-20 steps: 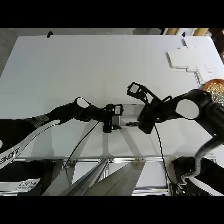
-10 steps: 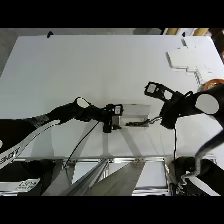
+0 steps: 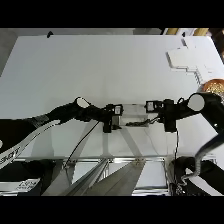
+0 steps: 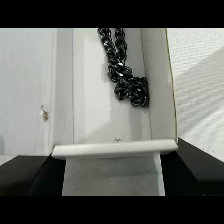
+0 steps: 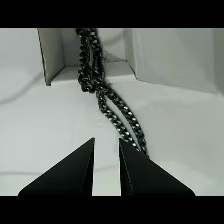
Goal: Fold the box and place the chain.
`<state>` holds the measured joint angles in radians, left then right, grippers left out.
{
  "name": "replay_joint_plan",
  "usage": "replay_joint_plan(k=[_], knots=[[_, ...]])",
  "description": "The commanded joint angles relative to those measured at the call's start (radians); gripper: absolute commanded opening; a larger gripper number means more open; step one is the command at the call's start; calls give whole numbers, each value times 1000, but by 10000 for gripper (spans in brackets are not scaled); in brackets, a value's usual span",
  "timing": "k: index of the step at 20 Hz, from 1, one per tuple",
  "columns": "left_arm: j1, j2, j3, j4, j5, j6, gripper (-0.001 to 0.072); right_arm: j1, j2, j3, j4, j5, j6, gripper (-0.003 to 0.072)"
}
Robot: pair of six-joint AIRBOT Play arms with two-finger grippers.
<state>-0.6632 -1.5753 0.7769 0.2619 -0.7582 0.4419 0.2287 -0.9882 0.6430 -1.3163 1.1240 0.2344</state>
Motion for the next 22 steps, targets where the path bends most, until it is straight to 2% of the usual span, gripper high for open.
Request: replay_joint_plan(k=[1, 4, 13, 22], knots=[[1, 1, 0, 0, -2, 0, 274, -6, -62, -48, 5, -77, -161, 176], [1, 1, 0, 0, -2, 0, 274, -6, -93, -76, 11, -124, -244, 175], [1, 1, 0, 0, -2, 0, 274, -6, -113, -94, 94, -229, -300, 175], [1, 1, 0, 0, -2, 0, 274, -6, -120, -143, 85, -233, -304, 172]])
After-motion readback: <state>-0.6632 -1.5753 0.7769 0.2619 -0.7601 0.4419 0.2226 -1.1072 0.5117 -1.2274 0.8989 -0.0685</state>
